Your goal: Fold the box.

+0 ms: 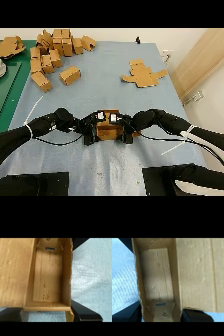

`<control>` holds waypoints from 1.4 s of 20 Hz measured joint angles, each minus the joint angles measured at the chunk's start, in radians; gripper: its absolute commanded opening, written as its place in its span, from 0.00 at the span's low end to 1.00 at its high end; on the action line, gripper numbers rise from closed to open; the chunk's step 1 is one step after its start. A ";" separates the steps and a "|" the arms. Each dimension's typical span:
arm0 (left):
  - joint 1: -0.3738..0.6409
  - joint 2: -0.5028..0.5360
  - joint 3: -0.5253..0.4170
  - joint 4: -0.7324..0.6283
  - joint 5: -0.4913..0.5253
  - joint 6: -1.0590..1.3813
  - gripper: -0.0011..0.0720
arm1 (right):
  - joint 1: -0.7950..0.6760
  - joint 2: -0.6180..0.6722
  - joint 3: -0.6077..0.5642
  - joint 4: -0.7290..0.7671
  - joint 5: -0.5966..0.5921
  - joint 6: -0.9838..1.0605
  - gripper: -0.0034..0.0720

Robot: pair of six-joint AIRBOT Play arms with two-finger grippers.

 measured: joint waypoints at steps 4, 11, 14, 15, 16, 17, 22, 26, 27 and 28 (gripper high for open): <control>0.000 0.000 0.000 0.000 -0.001 0.000 0.73 | 0.000 0.000 0.000 0.000 0.000 0.000 0.84; 0.000 0.000 0.000 0.001 -0.002 0.000 0.73 | -0.005 0.002 0.005 -0.002 -0.030 0.000 1.00; 0.000 0.000 0.000 0.001 -0.002 0.001 0.73 | -0.014 0.014 0.025 -0.013 -0.081 0.012 1.00; 0.000 0.000 0.000 0.001 -0.002 0.001 0.73 | -0.019 0.022 0.031 -0.027 -0.097 0.023 1.00; 0.000 0.000 0.000 0.001 -0.002 0.000 0.73 | -0.028 0.031 0.035 -0.047 -0.112 0.037 1.00; 0.000 0.000 0.000 0.000 -0.002 -0.001 0.73 | -0.041 0.042 0.038 -0.073 -0.125 0.058 1.00; 0.000 0.000 0.000 0.000 -0.002 -0.001 0.73 | -0.163 0.137 0.044 -0.234 -0.183 0.243 1.00; 0.000 0.000 0.000 0.000 -0.002 0.000 0.73 | -0.231 0.254 0.045 -0.116 -0.298 0.449 1.00; 0.000 0.000 0.000 0.000 -0.002 0.000 0.73 | -0.237 0.282 0.043 -0.047 -0.324 0.511 1.00; 0.000 0.000 0.000 0.000 -0.002 0.000 0.73 | -0.236 0.302 0.043 0.018 -0.343 0.575 1.00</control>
